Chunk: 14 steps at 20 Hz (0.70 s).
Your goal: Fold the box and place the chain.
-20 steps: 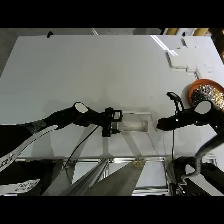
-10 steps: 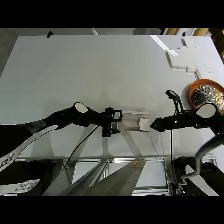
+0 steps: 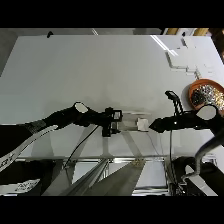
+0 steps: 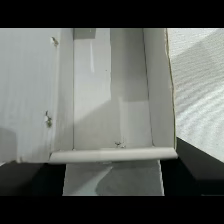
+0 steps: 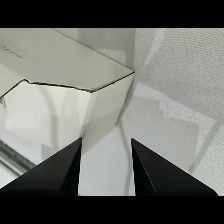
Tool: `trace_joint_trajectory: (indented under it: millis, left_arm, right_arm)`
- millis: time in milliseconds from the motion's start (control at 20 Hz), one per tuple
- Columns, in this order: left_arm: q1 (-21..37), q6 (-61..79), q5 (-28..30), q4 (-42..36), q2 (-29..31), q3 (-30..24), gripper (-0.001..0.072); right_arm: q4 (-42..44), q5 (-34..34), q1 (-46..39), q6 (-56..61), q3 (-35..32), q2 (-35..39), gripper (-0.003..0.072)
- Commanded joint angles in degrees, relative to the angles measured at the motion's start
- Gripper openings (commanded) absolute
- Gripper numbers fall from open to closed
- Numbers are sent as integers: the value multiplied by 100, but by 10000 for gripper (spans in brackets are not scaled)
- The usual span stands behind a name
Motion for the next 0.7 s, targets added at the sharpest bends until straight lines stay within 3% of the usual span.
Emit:
trace_joint_trajectory:
  millis: [0,350,650]
  left_arm:
    - [0,0,2,0,2,0,273]
    - [0,0,2,0,2,0,273]
    - [0,0,2,-2,2,0,273]
  right_arm:
    - [-11,87,7,2,17,42,340]
    - [507,-407,68,79,17,42,338]
    - [-136,-1252,1464,1484,46,-109,410]
